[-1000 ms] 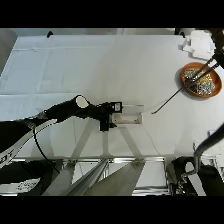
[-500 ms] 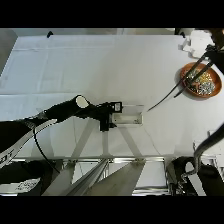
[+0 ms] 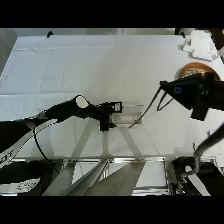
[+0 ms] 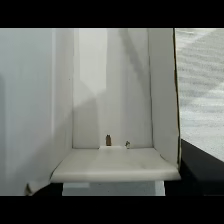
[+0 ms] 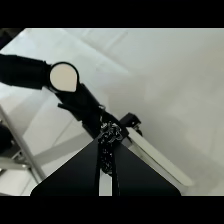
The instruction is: Fold the box and place the chain.
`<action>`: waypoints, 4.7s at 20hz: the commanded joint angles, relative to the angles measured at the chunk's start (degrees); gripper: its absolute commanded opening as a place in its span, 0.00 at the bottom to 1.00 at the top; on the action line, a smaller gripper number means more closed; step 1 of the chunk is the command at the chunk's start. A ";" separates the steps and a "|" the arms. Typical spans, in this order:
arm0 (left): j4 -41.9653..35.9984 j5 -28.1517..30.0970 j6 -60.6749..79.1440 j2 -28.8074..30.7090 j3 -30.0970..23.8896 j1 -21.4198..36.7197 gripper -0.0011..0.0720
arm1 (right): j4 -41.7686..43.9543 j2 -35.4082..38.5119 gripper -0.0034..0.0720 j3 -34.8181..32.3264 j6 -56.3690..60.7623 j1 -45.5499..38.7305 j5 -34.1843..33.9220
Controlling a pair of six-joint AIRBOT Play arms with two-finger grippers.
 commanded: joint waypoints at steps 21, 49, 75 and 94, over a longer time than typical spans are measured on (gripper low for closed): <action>0.02 0.00 0.00 0.02 0.02 -0.02 0.61 | 3.93 -3.45 0.07 -0.98 -0.26 9.66 -19.47; 0.02 0.00 0.00 0.02 0.02 -0.02 0.61 | -8.87 -13.62 0.07 -16.61 -0.83 9.68 -9.38; 0.02 0.02 0.00 0.02 0.02 -0.02 0.61 | -12.35 -6.25 0.45 -21.94 3.32 2.14 -17.51; 0.02 0.02 0.00 0.02 0.02 -0.02 0.61 | -18.47 -37.00 0.60 -21.92 18.12 -24.63 -51.95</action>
